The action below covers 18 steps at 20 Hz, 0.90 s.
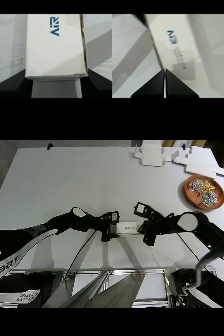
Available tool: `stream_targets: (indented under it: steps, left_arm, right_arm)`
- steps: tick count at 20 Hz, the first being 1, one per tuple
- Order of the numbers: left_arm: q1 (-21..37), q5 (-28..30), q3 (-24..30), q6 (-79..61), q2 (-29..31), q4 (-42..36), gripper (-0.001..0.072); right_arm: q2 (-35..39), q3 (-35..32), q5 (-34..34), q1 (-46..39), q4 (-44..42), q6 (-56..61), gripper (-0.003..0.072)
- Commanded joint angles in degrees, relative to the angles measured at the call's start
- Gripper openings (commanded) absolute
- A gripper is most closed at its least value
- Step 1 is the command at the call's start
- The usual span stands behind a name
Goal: Fold the box and place the chain.
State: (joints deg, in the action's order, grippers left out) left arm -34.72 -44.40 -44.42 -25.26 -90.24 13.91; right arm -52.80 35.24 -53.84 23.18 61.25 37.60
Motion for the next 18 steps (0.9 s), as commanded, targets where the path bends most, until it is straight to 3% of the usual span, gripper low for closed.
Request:
stream_targets:
  steps: [1, 7, 12, 18]
  left_arm:
    - [0.0, 0.0, 0.0, -0.2, 0.0, 0.2, 0.0273]
    - [0.0, 0.0, 0.0, -0.2, 0.0, 0.2, 0.0273]
    - [0.0, 0.0, 0.0, -0.2, 0.0, 0.3, 0.0273]
    - [0.0, 0.0, 0.0, -0.2, 0.0, 0.2, 0.0273]
  right_arm:
    - [7.4, 0.2, -2.2, -5.0, 9.2, 15.7, 0.0017]
    - [8.9, -1.5, -12.6, -19.1, 25.0, 40.0, 0.0017]
    - [8.9, -6.6, -16.1, -27.4, 25.9, 42.1, 0.0017]
    - [8.9, -7.1, -19.1, -27.9, 25.3, 42.1, 0.0018]
